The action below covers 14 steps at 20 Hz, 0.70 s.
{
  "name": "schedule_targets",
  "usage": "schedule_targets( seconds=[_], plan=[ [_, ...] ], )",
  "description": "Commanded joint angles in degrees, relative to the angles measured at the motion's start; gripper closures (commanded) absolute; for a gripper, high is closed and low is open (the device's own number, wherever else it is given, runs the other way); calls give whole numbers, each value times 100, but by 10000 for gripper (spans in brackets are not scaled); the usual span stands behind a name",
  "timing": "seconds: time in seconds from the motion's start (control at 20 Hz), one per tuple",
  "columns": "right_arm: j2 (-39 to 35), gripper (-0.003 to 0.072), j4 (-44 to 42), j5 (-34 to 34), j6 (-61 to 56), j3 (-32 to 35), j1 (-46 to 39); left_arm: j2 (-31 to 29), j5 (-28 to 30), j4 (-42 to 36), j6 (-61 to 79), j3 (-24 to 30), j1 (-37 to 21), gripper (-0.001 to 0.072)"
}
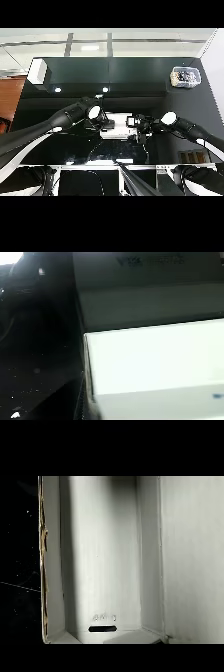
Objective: Fold the box and place the chain.
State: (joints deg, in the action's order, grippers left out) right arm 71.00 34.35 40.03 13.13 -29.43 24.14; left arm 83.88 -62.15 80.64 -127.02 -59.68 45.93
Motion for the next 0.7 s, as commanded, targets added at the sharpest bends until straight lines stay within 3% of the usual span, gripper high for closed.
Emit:
schedule_targets(
  seconds=[0.0, 0.3, 0.4, 0.6, 0.65],
  plan=[
    [-2, 496, 0, 2, -2, -2, 2, 216, -221, 133, -234, -236, 162, 483],
    [-2, 496, 0, 2, -2, -2, 2, 236, -389, 181, -492, -234, 177, 493],
    [-2, 496, 0, 2, -2, -2, 2, 236, -345, 181, -568, -234, 177, 688],
    [-2, 496, 0, 2, -2, -2, 2, 236, -286, 153, -566, -234, 195, 667],
    [-2, 496, 0, 2, -2, -2, 2, 234, -289, 138, -566, -236, 188, 518]
  ],
)
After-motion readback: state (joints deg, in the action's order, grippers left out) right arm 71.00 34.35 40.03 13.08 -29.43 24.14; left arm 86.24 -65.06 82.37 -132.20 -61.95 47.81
